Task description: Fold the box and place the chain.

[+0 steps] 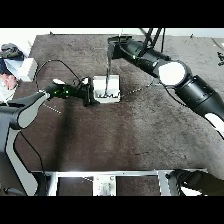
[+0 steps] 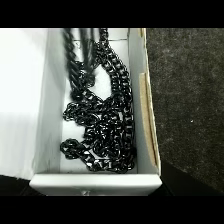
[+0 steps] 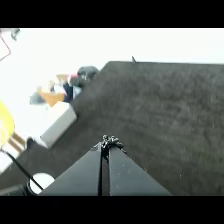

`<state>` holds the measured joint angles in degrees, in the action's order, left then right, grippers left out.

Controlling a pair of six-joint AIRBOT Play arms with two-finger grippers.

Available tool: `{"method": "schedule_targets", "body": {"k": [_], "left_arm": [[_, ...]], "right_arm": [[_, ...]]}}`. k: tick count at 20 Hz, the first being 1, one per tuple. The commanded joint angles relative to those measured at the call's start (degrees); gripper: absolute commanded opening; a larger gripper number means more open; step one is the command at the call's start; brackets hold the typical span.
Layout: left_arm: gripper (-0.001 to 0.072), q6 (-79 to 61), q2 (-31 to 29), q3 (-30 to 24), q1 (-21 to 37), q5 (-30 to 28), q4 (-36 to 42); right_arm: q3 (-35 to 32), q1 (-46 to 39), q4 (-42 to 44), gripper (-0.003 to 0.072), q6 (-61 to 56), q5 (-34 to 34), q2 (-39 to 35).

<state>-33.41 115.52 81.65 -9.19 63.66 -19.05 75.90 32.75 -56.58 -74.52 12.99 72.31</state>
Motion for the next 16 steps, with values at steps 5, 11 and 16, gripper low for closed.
{"method": "schedule_targets", "body": {"k": [5,11,16], "left_arm": [[0.0418,0.0,0.0,0.0,0.0,0.0,0.0],[0.0417,0.0,0.0,0.0,0.0,0.0,0.0],[0.0417,0.0,0.0,0.0,0.0,0.0,0.0]], "right_arm": [[0.2,-1.1,-4.8,0.0041,-0.1,9.4,6.3],[-5.8,-14.0,-8.6,0.0326,-3.1,15.7,7.4],[-18.5,-27.7,-8.6,0.0326,-11.6,11.0,8.0]]}}
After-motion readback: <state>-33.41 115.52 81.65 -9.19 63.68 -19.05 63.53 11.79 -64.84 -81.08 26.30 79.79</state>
